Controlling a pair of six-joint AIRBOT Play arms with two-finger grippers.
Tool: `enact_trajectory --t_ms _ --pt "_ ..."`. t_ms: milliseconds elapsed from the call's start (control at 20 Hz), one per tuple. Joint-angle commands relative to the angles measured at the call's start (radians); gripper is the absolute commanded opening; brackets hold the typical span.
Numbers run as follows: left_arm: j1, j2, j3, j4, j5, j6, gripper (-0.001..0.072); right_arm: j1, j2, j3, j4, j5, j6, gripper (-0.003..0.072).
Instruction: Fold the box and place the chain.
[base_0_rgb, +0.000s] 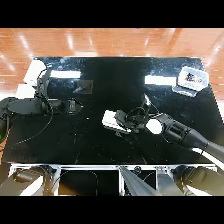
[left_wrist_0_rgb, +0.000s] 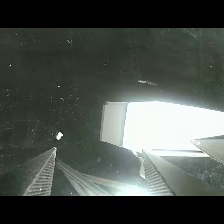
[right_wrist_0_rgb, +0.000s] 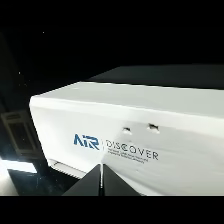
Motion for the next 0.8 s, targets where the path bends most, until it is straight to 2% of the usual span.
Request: enact_trajectory --t_ms 0,200,400,600,750 --pt "-0.018 -0.001 0.000 0.000 0.000 0.000 0.0635 0.001 -0.003 -0.001 -0.002 0.005 -0.014 0.0036" --pt "-0.061 -0.001 0.000 0.000 -0.001 0.000 0.0635 0.001 -0.003 0.000 0.010 0.005 -0.031 0.0036" --pt "-0.066 0.000 0.000 0.000 0.000 0.014 0.0635 -0.001 0.021 0.000 0.109 0.027 -0.166 0.0035" --pt "-0.066 0.000 0.004 -0.001 0.026 0.053 0.0635 -0.034 0.130 0.000 0.105 0.129 -0.235 0.0036" --pt "-0.066 -0.001 0.034 -0.006 0.096 0.141 0.0635 -0.102 0.235 0.000 0.104 0.202 -0.281 0.0036"
